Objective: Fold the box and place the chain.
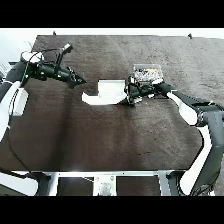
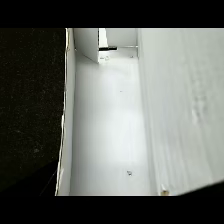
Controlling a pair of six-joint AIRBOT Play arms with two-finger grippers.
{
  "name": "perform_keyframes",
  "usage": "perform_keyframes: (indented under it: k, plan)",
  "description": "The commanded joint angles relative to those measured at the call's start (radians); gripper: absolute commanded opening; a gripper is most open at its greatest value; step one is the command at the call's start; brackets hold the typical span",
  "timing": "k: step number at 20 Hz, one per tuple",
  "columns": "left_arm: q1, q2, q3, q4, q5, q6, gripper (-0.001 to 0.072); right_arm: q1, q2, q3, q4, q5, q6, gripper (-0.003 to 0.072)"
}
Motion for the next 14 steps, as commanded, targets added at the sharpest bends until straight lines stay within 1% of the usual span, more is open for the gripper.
perform_keyframes:
  k: [1, 2, 4, 6, 11, 14]
  plan:
    - [0.019, 0.046, -0.061, 0.006, 0.118, -0.299, 0.0016, 0.0, 0.0, 0.0, 0.0, 0.002, 0.0, 0.0437]
    - [0.028, 0.053, -0.089, 0.008, 0.145, -0.357, 0.0016, 0.0, 0.0, 0.0, -0.001, 0.002, 0.0, 0.0437]
    - [0.043, 0.065, -0.139, 0.025, 0.168, -0.432, 0.0016, 0.0, 0.0, 0.0, 0.0, 0.002, 0.0, 0.0437]
    - [0.062, 0.072, -0.18, 0.018, 0.17, -0.447, 0.0017, 0.0, 0.0, 0.0, 0.0, 0.002, 0.0, 0.0437]
    - [0.11, 0.072, -0.246, 0.014, 0.181, -0.453, 0.0018, 0.0, 0.0, 0.0, 0.0, 0.002, -0.001, 0.0437]
    - [0.116, 0.071, -0.307, 0.028, 0.216, -0.477, 0.002, 0.0, 0.0, 0.0, 0.0, 0.002, -0.001, 0.0438]
